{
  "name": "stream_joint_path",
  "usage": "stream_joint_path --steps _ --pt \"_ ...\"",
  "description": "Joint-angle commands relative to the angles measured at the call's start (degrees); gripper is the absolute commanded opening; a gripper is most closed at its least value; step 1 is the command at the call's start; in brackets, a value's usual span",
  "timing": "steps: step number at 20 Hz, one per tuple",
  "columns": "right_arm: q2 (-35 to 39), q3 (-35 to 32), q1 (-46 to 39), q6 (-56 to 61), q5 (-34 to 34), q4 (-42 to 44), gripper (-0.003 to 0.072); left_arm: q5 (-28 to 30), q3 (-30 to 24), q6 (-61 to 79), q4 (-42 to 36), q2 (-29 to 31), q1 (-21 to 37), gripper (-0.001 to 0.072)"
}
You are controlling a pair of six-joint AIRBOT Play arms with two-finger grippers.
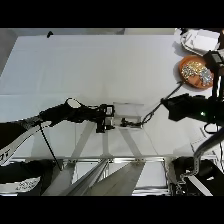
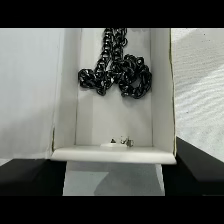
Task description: Fold the box and place the chain.
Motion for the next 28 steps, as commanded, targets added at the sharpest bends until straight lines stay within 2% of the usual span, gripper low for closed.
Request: stream_joint_path --steps 1,4,6,13,20,21,23,26,28 --pt "2.0 0.0 7.8 -0.3 -0.5 5.5 0.0010 0.0 0.0 0.0 0.0 0.0 0.0 0.0251" --pt "1.1 0.0 14.3 -0.3 -6.8 5.4 0.0010 0.0 0.0 0.0 0.0 0.0 0.0 0.0251" --pt "-1.8 0.0 16.5 -0.3 -7.8 4.5 0.0010 0.0 0.0 0.0 0.0 0.0 0.0 0.0251" --pt "-18.2 0.0 19.0 -0.5 -8.2 0.7 0.0011 0.0 0.0 0.0 0.0 0.0 0.0 0.0251" --pt "-32.7 -2.0 21.6 -0.5 -13.8 0.7 0.0016 0.0 0.0 0.0 0.0 0.0 0.0 0.0251" --pt "-34.0 -2.0 21.6 -0.5 -14.3 0.7 0.0058 0.0 0.0 0.0 0.0 0.0 0.0 0.0251" --pt "-35.6 -2.0 21.6 -0.5 -14.7 0.3 0.0231 0.0 0.0 0.0 0.0 0.0 0.0 0.0251" --pt "-34.7 -1.9 21.2 -0.5 -14.4 0.3 0.0240 0.0 0.0 0.0 0.0 0.0 0.0 0.0251" --pt "-31.9 -1.0 19.6 -0.5 -11.0 0.2 0.0240 0.0 0.0 0.0 0.0 0.0 0.0 0.0251"
